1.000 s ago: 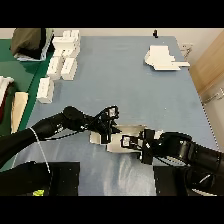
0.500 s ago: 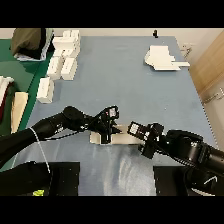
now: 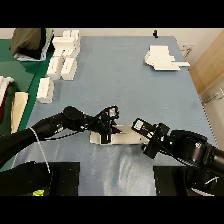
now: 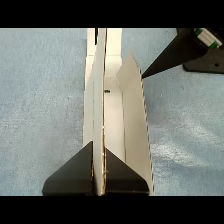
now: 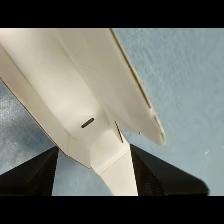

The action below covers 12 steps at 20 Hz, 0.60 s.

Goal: Fold the box.

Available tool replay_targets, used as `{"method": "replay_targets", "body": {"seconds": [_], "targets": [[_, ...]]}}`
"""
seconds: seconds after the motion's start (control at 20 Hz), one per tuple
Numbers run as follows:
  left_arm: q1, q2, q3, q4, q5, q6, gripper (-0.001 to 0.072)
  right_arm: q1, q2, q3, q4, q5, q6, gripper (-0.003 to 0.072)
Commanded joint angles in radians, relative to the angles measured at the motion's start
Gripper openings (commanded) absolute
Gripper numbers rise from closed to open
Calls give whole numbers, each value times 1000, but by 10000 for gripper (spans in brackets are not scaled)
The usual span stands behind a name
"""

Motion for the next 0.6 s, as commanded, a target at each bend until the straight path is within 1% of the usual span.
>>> {"method": "replay_targets", "body": {"seconds": [0.0,0.15,0.25,0.4,0.55], "targets": [[0,0,1,0,0,0,16,-1,38,-9,-3,-48,-152,720],[0,0,1,0,0,0,16,-23,34,-37,19,-140,-236,720],[0,0,1,0,0,0,16,-75,36,-59,86,-194,-320,720],[0,0,1,0,0,0,16,-196,38,-60,314,-173,-574,720],[0,0,1,0,0,0,16,-351,32,-60,543,-169,-866,720]]}}
